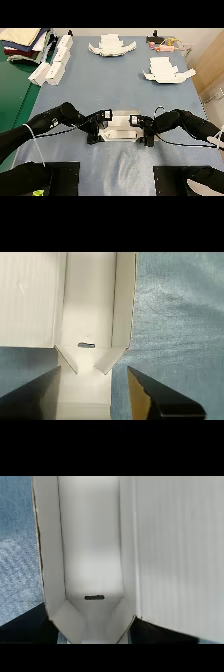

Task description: Fold the box.

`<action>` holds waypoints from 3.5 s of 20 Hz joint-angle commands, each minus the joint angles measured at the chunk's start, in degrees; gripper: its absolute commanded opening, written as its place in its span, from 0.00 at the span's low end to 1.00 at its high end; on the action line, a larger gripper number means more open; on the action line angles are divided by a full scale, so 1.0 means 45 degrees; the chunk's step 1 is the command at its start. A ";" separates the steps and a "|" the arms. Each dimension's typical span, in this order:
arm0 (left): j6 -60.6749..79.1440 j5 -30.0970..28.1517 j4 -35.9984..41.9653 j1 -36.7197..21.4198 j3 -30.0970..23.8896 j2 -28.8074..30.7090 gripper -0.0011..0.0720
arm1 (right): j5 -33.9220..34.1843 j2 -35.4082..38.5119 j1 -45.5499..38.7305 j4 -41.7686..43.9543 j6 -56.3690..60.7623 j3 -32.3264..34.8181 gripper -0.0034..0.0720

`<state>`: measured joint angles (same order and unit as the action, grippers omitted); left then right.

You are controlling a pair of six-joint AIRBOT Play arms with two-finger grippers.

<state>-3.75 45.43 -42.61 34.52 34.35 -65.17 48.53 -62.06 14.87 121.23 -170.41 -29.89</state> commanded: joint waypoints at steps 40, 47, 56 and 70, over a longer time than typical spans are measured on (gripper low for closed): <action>-1.3823 0.1511 -0.6450 0.0578 0.0107 0.5270 0.03 | -0.0005 0.0000 0.0005 0.0005 0.0000 -0.0005 0.71; -1.5271 0.2861 -0.4750 -0.4483 -0.1365 0.5508 0.03 | -0.0005 0.0000 0.0005 0.0005 0.0000 -0.0010 0.71; -1.4299 -0.1783 0.0063 -0.1797 -0.3084 0.3541 0.03 | -0.0005 0.0000 0.0005 0.0005 0.0000 -0.0010 0.71; -1.4358 -0.2050 0.0602 0.0005 -0.1511 0.2123 0.03 | -0.0005 0.0000 0.0005 0.0005 0.0000 -0.0005 0.71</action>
<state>-68.42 35.44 -39.57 34.39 26.57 -55.46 48.53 -62.06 14.87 121.25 -170.41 -29.89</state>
